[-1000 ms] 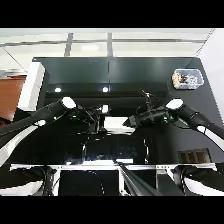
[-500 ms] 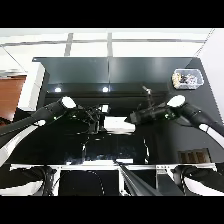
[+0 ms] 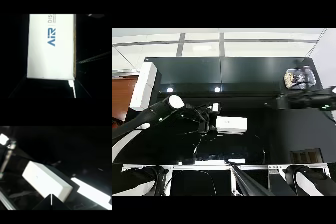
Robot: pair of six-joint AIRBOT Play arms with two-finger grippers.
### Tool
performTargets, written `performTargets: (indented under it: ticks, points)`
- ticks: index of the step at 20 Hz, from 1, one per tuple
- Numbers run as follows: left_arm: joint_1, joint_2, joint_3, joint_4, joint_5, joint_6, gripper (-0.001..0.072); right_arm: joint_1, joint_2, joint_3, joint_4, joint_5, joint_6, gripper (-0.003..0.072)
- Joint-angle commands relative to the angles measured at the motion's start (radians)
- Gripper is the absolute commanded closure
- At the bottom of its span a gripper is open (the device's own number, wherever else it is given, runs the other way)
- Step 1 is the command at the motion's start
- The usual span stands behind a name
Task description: Fold the box and place the chain.
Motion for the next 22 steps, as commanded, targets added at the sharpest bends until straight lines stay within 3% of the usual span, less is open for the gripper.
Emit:
performTargets:
  ticks: [1,6,13,22]
  points:
    - [-0.016,0.086,0.006,0.146,-0.001,-0.132,-0.0009,-0.13,0.072,0.007,-0.034,0.099,0.008,0.0668]
    - [-0.083,0.086,0.137,0.159,0.0,-0.294,-0.0007,-0.132,0.072,0.007,-0.039,0.041,-0.002,0.0668]
    - [-0.23,-0.173,0.336,0.124,0.0,-0.505,-0.0009,-0.132,0.073,0.007,-0.171,0.013,0.041,0.0668]
    - [-0.235,-0.229,0.348,0.084,-0.077,-0.513,-0.0006,-0.132,0.073,0.007,-0.195,-0.013,0.037,0.0668]
